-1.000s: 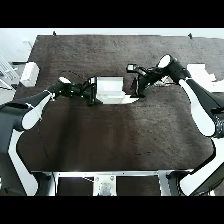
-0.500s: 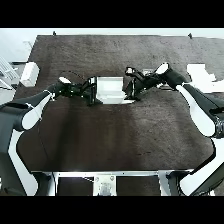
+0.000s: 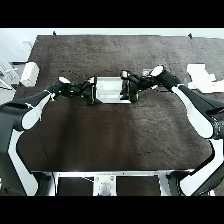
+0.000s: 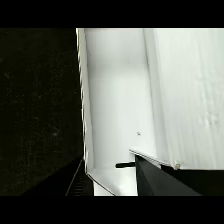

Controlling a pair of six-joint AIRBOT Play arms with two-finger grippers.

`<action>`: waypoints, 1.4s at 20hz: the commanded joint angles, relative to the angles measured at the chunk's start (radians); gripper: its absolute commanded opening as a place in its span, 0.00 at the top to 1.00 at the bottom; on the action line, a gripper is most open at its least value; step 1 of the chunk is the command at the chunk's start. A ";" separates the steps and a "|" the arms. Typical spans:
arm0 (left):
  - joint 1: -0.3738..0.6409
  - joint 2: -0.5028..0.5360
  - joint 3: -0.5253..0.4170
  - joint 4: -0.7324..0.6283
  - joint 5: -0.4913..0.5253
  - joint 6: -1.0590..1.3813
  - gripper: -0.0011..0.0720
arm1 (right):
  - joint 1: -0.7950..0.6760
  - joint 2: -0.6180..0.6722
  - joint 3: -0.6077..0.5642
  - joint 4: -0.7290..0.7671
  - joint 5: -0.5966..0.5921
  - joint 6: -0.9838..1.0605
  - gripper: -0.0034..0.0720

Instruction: Fold the box and place the chain.

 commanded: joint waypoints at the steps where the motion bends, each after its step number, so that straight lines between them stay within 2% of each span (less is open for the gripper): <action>1: -0.001 0.000 0.000 0.000 -0.002 0.001 0.44 | 0.006 0.000 0.000 -0.012 -0.021 0.000 0.48; 5: 0.000 0.000 0.000 0.000 -0.002 0.001 0.44 | -0.037 0.000 0.000 -0.098 0.070 0.026 0.43; 11: -0.001 0.000 0.000 0.000 -0.002 0.001 0.44 | -0.061 0.000 0.000 -0.082 0.055 0.017 0.43; 12: -0.001 0.000 0.000 0.000 -0.002 0.001 0.44 | -0.057 0.000 0.000 -0.076 0.037 0.016 0.48; 15: -0.001 0.000 0.000 0.000 -0.002 0.001 0.44 | -0.037 -0.003 -0.001 -0.046 -0.020 0.013 0.49; 17: 0.000 0.000 0.000 0.000 -0.002 0.001 0.44 | -0.022 -0.015 0.000 -0.043 -0.036 -0.011 0.59; 19: -0.001 0.000 0.000 0.000 -0.004 0.001 0.44 | -0.008 -0.031 0.000 -0.017 -0.045 -0.012 0.61; 21: -0.001 0.000 0.000 0.000 -0.004 0.001 0.44 | 0.010 -0.044 0.000 0.010 -0.061 -0.039 0.71; 26: -0.001 0.000 0.000 0.000 -0.005 0.001 0.44 | 0.030 -0.048 -0.001 0.070 -0.121 -0.050 0.70; 28: -0.001 0.000 0.000 0.000 -0.005 0.001 0.44 | 0.030 -0.051 -0.001 0.071 -0.124 -0.050 0.53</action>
